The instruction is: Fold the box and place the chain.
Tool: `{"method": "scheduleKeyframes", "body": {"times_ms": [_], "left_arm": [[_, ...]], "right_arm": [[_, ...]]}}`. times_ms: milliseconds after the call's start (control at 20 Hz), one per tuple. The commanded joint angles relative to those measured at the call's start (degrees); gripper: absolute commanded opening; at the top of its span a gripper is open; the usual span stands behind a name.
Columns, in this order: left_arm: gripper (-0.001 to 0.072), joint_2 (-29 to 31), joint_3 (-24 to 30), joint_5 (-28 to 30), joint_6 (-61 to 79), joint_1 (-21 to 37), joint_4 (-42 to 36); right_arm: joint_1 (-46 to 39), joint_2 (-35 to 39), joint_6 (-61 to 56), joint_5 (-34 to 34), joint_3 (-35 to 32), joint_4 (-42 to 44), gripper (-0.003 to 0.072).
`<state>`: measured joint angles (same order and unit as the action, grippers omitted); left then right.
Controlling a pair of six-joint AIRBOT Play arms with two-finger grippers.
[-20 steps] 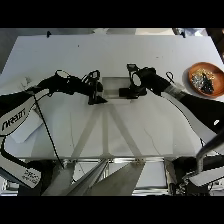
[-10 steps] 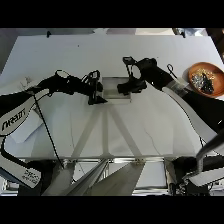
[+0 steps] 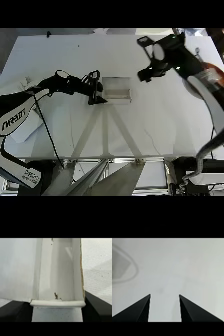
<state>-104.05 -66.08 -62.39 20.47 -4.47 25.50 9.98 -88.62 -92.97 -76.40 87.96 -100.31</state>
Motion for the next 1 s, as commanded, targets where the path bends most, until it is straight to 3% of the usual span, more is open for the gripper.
{"method": "scheduleKeyframes", "body": {"times_ms": [0,350,750,950], "left_arm": [[0.0382,0.0,0.0,0.0,0.0,0.0,0.0],[0.0382,0.0,0.0,0.0,0.0,0.0,0.0],[0.0382,0.0,0.0,0.0,0.0,0.0,0.0],[0.0382,0.0,0.0,0.0,0.0,0.0,0.0]], "right_arm": [[-11.2,1.8,3.0,-0.6,0.2,1.2,0.04],[-34.3,-1.1,6.5,5.6,0.2,11.3,0.0401],[-43.7,-11.2,6.5,18.5,0.2,2.5,0.04],[-48.2,-14.0,6.5,19.5,0.2,1.4,0.04]]}}
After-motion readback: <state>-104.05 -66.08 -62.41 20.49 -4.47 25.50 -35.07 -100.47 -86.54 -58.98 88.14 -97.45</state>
